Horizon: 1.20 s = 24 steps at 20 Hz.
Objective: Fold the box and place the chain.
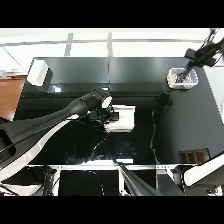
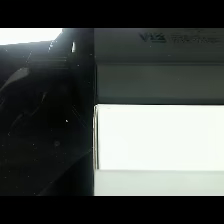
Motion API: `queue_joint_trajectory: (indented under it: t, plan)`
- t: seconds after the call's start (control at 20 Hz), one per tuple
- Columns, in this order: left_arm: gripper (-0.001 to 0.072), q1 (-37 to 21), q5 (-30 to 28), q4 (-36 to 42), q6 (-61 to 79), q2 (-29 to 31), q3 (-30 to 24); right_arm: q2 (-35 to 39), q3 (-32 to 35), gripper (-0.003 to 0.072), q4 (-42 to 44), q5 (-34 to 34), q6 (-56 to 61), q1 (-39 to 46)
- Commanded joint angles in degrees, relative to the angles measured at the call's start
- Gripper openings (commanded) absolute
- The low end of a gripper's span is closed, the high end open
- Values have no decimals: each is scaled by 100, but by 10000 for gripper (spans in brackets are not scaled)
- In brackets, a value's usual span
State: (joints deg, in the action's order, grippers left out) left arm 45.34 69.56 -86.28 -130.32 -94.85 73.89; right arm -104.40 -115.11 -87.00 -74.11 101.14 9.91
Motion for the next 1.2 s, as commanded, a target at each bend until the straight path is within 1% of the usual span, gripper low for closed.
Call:
queue_joint_trajectory:
  t: [0.0, 0.15, 0.25, 0.35, 0.55, 0.7, 0.85, 1.0, 1.1, 1.15]
  plan:
    - [27, -2, -4, 0, 2, -4, 2, 1117, -140, 13, 155, -431, -627, -66]
    - [27, -2, -4, -2, 2, -4, 2, 2107, -140, 12, 739, -546, -833, -72]
    - [27, -2, -4, 0, 2, -4, 2, 2610, -140, 12, 949, -638, -844, -74]
    - [28, -2, -2, 0, 2, -4, 2, 3056, -140, 11, 1325, -756, -907, -85]
    - [28, -2, 0, 0, 2, -4, 2, 3740, -140, 12, 1766, -1207, -929, -376]
    - [28, -2, -4, -2, 2, -4, 2, 4009, -140, 12, 1956, -1875, -951, -793]
    - [27, -2, -7, -4, 2, -4, 2, 4070, -140, 12, 1967, -2638, -997, -1307]
    - [28, -2, -2, -2, 2, -4, 2, 4070, -140, 12, 1971, -3032, -1012, -1718]
    - [28, -2, -2, -2, 2, -4, 2, 4070, -140, 12, 2013, -3150, -1012, -1895]
    - [27, -2, -4, -2, 2, -4, 2, 4070, -140, 12, 2177, -3154, -1016, -1941]
